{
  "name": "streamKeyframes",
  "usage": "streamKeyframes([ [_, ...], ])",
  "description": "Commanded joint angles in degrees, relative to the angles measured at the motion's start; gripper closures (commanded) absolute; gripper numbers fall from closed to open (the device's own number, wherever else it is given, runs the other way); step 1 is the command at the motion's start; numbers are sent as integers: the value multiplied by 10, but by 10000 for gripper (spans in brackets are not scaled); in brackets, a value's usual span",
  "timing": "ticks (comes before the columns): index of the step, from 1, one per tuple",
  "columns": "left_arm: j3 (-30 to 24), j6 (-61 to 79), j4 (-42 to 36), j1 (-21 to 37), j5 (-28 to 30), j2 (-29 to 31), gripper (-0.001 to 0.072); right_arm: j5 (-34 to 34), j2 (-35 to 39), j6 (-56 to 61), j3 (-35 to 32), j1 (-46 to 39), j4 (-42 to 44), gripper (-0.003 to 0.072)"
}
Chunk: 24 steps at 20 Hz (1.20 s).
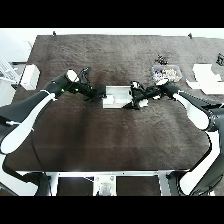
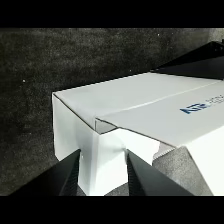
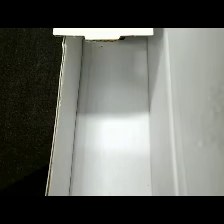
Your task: Fold the box and place the chain.
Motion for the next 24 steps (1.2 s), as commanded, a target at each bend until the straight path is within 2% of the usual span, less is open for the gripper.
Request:
streamKeyframes([
  [1, 0, 2, 1, -1, 4, 0, 368, 1, 0, -1, 0, 0, -2, 99],
  [17, 0, -18, 45, -29, 42, 0, 370, 1, 0, -1, 0, 0, -2, 99],
  [22, 3, -66, 110, -45, 45, 0, 370, 1, 0, -1, 0, 0, -2, 100],
  [24, 19, -97, 152, -50, 28, -1, 370, 1, 0, -1, 0, 0, -2, 99],
])
